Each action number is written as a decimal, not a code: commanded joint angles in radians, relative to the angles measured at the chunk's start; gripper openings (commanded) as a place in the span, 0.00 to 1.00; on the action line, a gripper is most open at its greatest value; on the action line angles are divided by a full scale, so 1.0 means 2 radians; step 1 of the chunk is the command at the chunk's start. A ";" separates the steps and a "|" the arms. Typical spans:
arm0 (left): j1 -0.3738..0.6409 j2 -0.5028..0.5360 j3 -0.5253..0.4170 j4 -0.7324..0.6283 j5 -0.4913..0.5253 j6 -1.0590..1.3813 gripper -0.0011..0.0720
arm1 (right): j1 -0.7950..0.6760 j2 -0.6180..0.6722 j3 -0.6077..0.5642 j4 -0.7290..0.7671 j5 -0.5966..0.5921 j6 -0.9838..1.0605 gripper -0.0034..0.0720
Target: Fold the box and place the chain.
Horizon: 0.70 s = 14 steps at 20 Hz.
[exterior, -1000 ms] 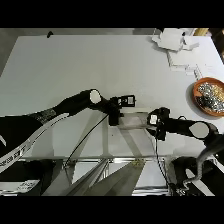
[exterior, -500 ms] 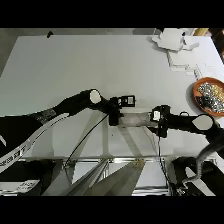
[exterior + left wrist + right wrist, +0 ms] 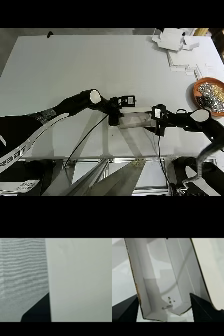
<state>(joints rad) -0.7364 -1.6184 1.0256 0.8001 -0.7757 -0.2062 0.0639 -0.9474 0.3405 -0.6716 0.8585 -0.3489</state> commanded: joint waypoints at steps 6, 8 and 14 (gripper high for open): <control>0.000 0.000 0.000 0.000 0.000 0.000 0.03 | -0.008 0.041 0.000 -0.021 0.022 -0.011 0.94; 0.000 0.000 0.000 0.000 0.000 0.000 0.03 | -0.008 0.049 0.000 -0.021 0.019 -0.009 0.94; 0.000 0.000 0.000 0.000 0.000 0.000 0.03 | -0.008 0.049 0.000 -0.020 0.019 -0.009 0.94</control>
